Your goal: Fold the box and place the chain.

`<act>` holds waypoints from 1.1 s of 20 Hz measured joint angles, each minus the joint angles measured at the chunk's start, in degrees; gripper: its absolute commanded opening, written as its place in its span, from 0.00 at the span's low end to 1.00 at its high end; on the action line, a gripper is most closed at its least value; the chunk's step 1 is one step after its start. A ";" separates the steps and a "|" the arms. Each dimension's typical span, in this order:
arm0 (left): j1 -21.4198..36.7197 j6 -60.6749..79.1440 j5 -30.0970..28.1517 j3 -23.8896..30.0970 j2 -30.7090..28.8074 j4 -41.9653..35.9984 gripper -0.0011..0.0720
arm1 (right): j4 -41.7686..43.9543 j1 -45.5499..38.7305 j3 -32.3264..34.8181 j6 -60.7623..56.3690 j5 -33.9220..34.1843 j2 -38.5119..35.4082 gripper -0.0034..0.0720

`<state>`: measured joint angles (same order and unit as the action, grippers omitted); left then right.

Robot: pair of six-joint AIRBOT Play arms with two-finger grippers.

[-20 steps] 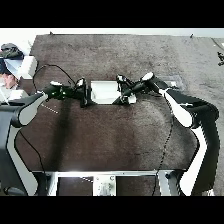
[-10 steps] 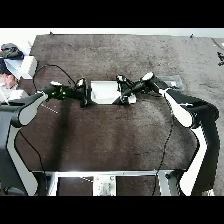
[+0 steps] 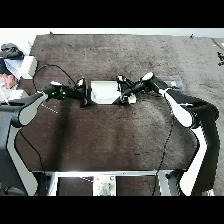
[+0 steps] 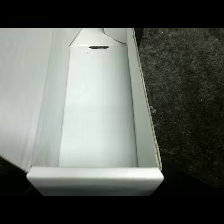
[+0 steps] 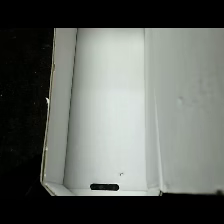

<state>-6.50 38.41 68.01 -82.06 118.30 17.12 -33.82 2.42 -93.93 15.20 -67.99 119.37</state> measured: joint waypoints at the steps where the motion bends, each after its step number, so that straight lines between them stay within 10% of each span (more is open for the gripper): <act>1: 0.00 0.00 0.00 0.02 0.00 0.00 0.41 | 0.00 0.00 0.00 0.00 0.00 0.00 0.45; 16: 0.00 0.00 -0.02 0.00 0.00 -0.02 0.41 | 0.13 0.00 0.00 0.00 0.02 0.00 0.45; 17: 0.00 0.00 -0.02 0.00 0.00 -0.02 0.41 | 0.13 0.00 0.02 0.00 0.02 -0.02 0.75; 18: 0.00 0.07 -0.04 0.00 0.00 0.00 0.41 | 0.09 0.00 0.00 0.17 -0.07 -0.02 0.84; 22: 0.00 0.13 0.02 0.00 0.00 0.00 0.41 | -0.09 -0.11 0.02 0.22 -0.61 -0.22 0.84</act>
<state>-6.50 38.54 68.03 -82.06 118.30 17.12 -33.91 2.31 -93.91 15.42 -68.60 119.15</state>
